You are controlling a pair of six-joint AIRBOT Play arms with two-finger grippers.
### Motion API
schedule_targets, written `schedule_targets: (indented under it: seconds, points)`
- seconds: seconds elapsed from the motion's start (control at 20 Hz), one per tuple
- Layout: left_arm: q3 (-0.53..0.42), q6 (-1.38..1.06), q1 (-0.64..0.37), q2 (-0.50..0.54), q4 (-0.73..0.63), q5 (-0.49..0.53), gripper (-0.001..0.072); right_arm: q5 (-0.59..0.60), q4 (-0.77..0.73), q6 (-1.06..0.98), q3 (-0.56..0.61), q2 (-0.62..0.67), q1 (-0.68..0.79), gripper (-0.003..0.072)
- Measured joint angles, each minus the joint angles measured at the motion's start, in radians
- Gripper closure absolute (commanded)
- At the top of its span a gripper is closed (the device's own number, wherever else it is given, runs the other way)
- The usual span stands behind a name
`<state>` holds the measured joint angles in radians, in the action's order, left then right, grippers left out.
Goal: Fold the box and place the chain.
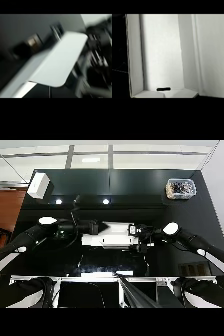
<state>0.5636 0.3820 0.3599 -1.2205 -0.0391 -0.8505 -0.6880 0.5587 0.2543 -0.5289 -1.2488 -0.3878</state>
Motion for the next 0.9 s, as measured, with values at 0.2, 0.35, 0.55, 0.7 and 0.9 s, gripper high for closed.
schedule_targets:
  seconds: [0.2,0.35,0.55,0.7,0.9]
  points:
    - [0.021,-0.078,0.005,-0.014,-0.01,0.153,0.0684,0.0,0.0,0.0,0.0,0.0,0.0,0.0495]
    - [0.057,-0.049,0.037,-0.041,0.133,0.2,0.0684,0.0,0.0,0.0,0.0,0.0,0.0,0.0495]
    - [0.124,0.037,0.065,-0.106,0.325,0.174,0.0684,-0.002,0.001,0.001,0.0,0.0,0.0,0.0495]
    - [0.181,0.086,0.071,-0.167,0.416,0.107,0.0684,-0.002,0.0,0.0,0.0,0.0,0.0,0.0495]
    - [0.255,0.134,0.068,-0.204,0.533,0.05,0.0679,0.0,0.0,0.001,0.0,0.0,0.0,0.0495]
